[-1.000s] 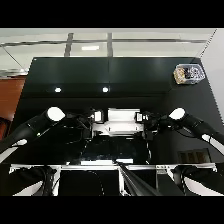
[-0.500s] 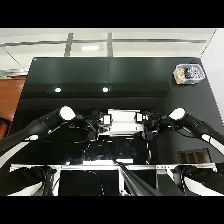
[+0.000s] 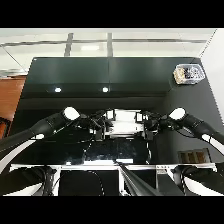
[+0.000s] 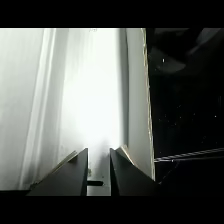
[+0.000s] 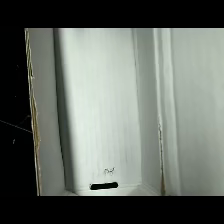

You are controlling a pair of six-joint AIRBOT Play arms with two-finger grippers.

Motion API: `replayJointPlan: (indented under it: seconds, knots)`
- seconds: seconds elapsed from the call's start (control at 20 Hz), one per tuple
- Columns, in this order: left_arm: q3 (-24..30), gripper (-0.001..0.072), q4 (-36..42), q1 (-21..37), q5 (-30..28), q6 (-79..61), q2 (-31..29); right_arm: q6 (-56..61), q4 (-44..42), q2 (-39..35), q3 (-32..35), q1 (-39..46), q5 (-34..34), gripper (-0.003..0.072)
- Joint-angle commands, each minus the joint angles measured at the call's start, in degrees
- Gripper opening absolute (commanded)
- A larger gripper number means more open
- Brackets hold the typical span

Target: Fold the box and place the chain.

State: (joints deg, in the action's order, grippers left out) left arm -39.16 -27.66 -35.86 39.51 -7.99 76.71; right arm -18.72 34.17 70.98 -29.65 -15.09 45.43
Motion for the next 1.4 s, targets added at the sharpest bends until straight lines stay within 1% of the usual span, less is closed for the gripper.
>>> replayJointPlan:
  seconds: [0.0, 0.05, 0.1, 0.15, 0.2, 0.25, 0.3, 0.35, 0.4, 0.45, 0.5, 0.65, 0.75, 0.8, 0.85, 0.9, 0.95, 1.0, 1.05, 1.1, 1.15, 1.2, 1.25, 1.35]
  knots:
    - [-0.04, 0.0125, 1.70, -0.39, -0.11, 1.25, 0.35, 0.04, -0.04, 0.00, 0.02, -0.02, -0.02, 0.0132]
    - [-0.04, 0.0044, 1.31, -0.42, -0.11, 1.84, 0.33, 0.04, -0.04, 0.00, 0.02, -0.02, -0.02, 0.0132]
    - [-0.04, 0.0050, 1.36, -0.42, -0.11, 2.49, 0.33, 0.04, -0.04, 0.00, 0.02, -0.02, -0.02, 0.0133]
    - [-0.04, 0.0207, 1.36, -0.42, -0.13, 2.45, 0.31, 0.04, -0.04, 0.00, 0.02, -0.02, -0.02, 0.0132]
    - [-0.04, 0.0413, 1.36, -0.42, -0.35, 2.58, 0.31, 0.04, -0.04, 0.00, 0.02, -0.02, -0.02, 0.0132]
    - [-0.07, 0.0243, 0.74, -0.24, -0.26, 3.19, 0.22, 0.04, -0.04, 0.00, 0.02, -0.02, -0.02, 0.0132]
    - [-0.07, 0.0143, -0.31, -0.15, -0.31, 3.39, 0.02, 0.04, -0.04, 0.00, 0.02, -0.02, -0.02, 0.0132]
    - [-0.07, 0.0310, -0.81, -0.17, -0.33, 3.96, -0.22, 0.04, -0.04, 0.00, 0.02, -0.02, -0.02, 0.0132]
    - [-0.07, 0.0295, -1.18, -0.11, -0.31, 5.20, -0.76, 0.04, -0.04, 0.00, 0.02, -0.02, -0.02, 0.0132]
    - [-0.15, 0.0055, -2.67, 0.20, 0.15, 6.14, -2.01, 0.04, -0.04, 0.00, 0.02, -0.02, -0.02, 0.0132]
    - [-0.44, 0.0023, -5.03, 0.87, 1.88, 8.28, -3.87, 0.04, -0.07, 0.00, 0.02, -0.02, -0.02, 0.0132]
    - [-0.68, 0.0022, -13.29, 4.39, 5.95, 23.06, -11.91, 0.04, -0.04, 0.00, 0.02, -0.02, -0.02, 0.0132]
    - [-0.66, 0.0023, -22.93, 7.98, 8.22, 33.18, -17.33, 0.04, -0.04, 0.00, 0.02, -0.02, -0.02, 0.0132]
    - [-0.44, 0.0023, -28.63, 10.40, 9.46, 39.06, -18.95, 0.04, -0.04, 0.00, 0.02, -0.02, -0.02, 0.0132]
    - [0.11, 0.0023, -32.04, 13.00, 9.92, 47.89, -19.52, 0.04, -0.04, 0.00, 0.02, -0.02, -0.02, 0.0132]
    - [0.98, 0.0023, -33.66, 16.20, 10.03, 57.96, -19.30, 0.04, -0.04, 0.00, 0.02, -0.02, -0.02, 0.0132]
    - [2.03, 0.0023, -33.16, 19.76, 10.69, 67.65, -18.34, 0.04, -0.04, 0.00, 0.02, -0.02, -0.02, 0.0132]
    - [2.71, 0.0023, -31.52, 23.12, 12.81, 76.52, -16.81, 0.04, -0.04, 0.00, 0.02, -0.02, -0.02, 0.0132]
    - [3.41, 0.0023, -28.26, 26.49, 15.96, 82.79, -14.82, 0.04, -0.04, 0.00, 0.02, -0.02, -0.02, 0.0132]
    - [4.50, 0.0023, -22.69, 29.70, 18.73, 83.89, -12.28, 0.04, -0.04, 0.00, 0.02, -0.02, -0.02, 0.0132]
    - [5.77, 0.0023, -16.20, 32.00, 20.33, 81.53, -9.53, 0.04, -0.04, 0.00, 0.02, -0.02, -0.02, 0.0133]
    - [6.78, 0.0023, -10.45, 32.79, 21.20, 77.40, -6.84, 0.04, -0.04, 0.00, 0.02, -0.02, -0.02, 0.0133]
    - [6.84, 0.0021, -6.97, 32.46, 22.08, 73.99, -3.76, 0.04, -0.04, 0.00, 0.02, -0.02, -0.02, 0.0132]
    - [6.29, 0.0021, -4.37, 29.70, 21.35, 73.22, 1.36, 0.04, -0.04, 0.00, 0.02, -0.02, -0.02, 0.0132]
